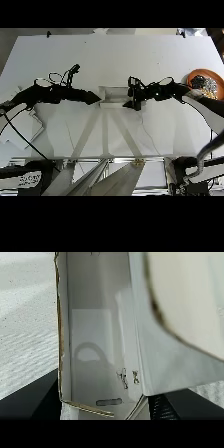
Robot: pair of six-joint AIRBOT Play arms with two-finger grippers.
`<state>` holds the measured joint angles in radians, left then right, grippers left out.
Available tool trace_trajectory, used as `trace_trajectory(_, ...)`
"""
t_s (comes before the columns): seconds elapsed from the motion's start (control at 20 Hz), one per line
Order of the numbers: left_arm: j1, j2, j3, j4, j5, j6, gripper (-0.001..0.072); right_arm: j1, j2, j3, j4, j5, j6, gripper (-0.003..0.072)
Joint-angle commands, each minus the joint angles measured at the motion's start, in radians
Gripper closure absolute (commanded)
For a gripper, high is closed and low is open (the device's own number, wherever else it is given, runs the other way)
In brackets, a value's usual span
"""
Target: Fold the box and place the chain.
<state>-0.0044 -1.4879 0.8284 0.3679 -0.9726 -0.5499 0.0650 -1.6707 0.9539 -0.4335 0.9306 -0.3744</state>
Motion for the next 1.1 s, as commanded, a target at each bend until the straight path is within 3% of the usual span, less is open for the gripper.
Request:
trace_trajectory(0.0,-0.03,-0.025,0.0,-0.064,0.029,0.008,0.0072,0.0,0.0,0.001,0.0,0.0,0.0,0.0233)
trace_trajectory(0.55,-0.1,-0.036,0.0,-0.054,0.225,-0.176,0.0072,0.0,0.0,0.001,0.0,0.0,0.0,0.0233)
trace_trajectory(0.8,-0.117,-0.036,0.001,0.074,0.251,-0.286,0.0074,0.0,0.0,0.001,0.0,0.0,0.0,0.0233)
trace_trajectory(1.05,-0.14,-0.035,0.001,0.082,0.283,-0.329,0.0084,0.0,0.0,0.001,0.0,0.0,0.0,0.0233)
